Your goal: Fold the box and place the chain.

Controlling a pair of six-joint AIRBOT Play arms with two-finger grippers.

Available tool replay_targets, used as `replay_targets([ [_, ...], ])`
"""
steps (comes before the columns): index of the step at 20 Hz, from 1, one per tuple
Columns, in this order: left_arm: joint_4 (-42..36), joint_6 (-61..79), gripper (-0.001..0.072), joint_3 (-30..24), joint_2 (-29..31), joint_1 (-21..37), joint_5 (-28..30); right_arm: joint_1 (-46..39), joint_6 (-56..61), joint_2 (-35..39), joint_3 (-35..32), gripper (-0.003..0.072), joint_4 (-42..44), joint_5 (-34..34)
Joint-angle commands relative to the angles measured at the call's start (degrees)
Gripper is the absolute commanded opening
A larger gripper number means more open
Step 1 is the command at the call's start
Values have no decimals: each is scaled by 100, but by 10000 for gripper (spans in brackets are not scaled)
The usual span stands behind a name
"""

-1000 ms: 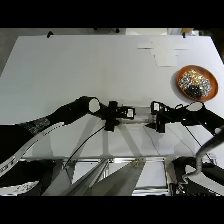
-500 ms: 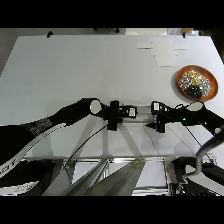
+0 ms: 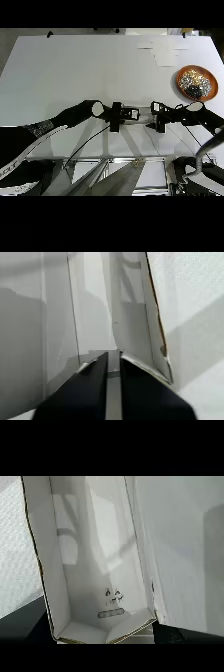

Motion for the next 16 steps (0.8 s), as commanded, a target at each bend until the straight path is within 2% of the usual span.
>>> replay_targets([
  [1,0,0,235,0,-66,-22,-13,0,20,4,2,415,17,-4],
  [3,0,0,420,0,-116,-22,-13,0,20,7,2,415,17,-4],
  [4,0,-2,460,0,-122,-22,-17,0,20,4,2,415,17,-4],
  [10,0,-48,442,0,-11,26,-256,0,20,7,2,415,17,-4],
  [13,66,-463,145,0,275,125,-688,0,20,4,2,415,17,-4],
  [14,114,-678,14,0,400,168,-861,0,20,7,2,415,17,-4],
  [16,393,-1161,2,0,673,278,-1123,0,20,4,2,415,17,-4],
])
